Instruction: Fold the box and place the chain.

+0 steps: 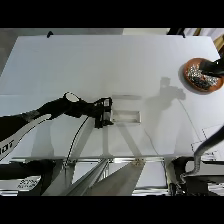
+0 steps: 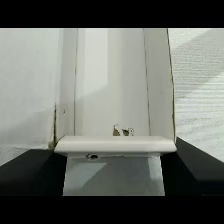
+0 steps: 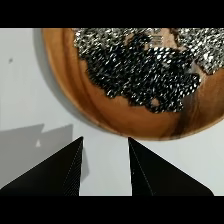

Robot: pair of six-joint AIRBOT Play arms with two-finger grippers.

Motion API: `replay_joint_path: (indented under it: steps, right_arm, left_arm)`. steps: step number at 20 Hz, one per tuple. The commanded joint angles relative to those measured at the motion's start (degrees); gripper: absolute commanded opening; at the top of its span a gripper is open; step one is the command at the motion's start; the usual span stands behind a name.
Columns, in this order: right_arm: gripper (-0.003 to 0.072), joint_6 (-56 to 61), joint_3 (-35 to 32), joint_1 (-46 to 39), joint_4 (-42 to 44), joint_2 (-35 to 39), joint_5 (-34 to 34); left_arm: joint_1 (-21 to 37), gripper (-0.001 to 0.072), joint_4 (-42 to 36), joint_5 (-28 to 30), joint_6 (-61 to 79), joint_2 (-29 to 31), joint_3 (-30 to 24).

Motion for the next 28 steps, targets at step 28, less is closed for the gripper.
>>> replay_joint_path:
  steps: [28]
  right_arm:
    - [0.0013,-11.61,6.29,0.98,5.33,8.83,7.74]
  left_arm:
    - [0.04,0.0143,0.02,0.0,0.0,0.02,0.02]
